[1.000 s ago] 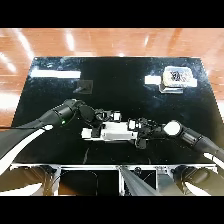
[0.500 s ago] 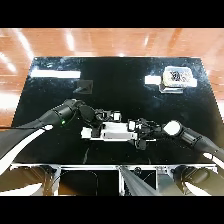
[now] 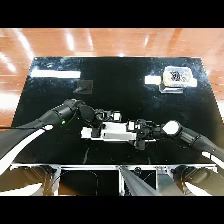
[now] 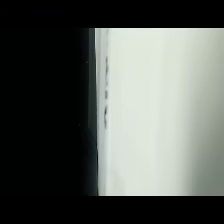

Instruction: Fold the box and place the chain.

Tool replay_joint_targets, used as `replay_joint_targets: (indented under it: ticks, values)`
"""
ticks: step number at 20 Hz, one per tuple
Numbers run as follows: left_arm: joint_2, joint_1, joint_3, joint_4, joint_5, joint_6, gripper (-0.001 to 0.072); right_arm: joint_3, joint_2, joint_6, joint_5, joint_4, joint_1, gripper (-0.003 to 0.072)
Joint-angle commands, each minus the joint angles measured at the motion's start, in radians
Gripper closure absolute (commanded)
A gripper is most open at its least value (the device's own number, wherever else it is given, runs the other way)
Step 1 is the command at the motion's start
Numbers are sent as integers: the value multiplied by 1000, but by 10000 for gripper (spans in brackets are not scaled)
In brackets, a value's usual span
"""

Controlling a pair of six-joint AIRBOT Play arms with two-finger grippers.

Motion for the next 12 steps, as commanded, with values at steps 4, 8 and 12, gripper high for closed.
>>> replay_joint_targets:
  ticks: [4,8,12]
  values:
    - [1,0,0,0,0,0,686,-1,-3,7,0,-1,1,67]
    - [1,0,0,0,0,-1,686,-1,-3,9,22,-5,1,65]
    - [1,0,0,0,0,-1,686,-1,-3,9,22,-6,1,51]
